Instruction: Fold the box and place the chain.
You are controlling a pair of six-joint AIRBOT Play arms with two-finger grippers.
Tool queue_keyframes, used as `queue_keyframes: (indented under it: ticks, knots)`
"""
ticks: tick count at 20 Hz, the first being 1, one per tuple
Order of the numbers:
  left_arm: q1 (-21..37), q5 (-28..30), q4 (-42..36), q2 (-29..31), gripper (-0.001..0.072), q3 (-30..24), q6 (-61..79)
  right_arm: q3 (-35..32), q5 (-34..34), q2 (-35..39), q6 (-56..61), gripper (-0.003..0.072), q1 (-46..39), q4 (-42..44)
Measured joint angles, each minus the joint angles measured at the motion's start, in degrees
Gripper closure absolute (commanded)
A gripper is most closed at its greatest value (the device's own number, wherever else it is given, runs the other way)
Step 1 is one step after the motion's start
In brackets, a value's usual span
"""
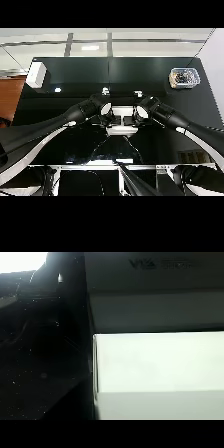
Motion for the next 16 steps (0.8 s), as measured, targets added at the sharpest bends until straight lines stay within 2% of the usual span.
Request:
queue_keyframes:
  ticks: [1, 10, 11, 13, 16]
  knots:
    - [0.00, 0.00, 0.02, 0.00, 0.0680, 0.00, 0.07, 0.00, 0.07, -0.07, 0.02, 0.0478, 0.04, 0.00]
    - [0.00, -0.04, 0.07, 0.00, 0.0680, 0.00, 0.17, 0.00, 0.63, -0.55, 1.22, 0.0478, 0.04, 0.39]
    - [0.00, -0.04, 0.07, 0.00, 0.0680, -0.02, 0.17, 0.00, 0.87, -0.81, 1.25, 0.0499, 0.04, 0.39]
    - [0.00, 0.02, 0.09, 0.00, 0.0680, 0.00, 0.15, 0.00, 1.36, -1.27, 1.36, 0.0666, 0.04, 0.55]
    - [0.00, 0.04, 0.02, 0.00, 0.0680, 0.00, -0.15, 0.04, 1.31, -1.62, 1.70, 0.0667, 0.09, 0.68]
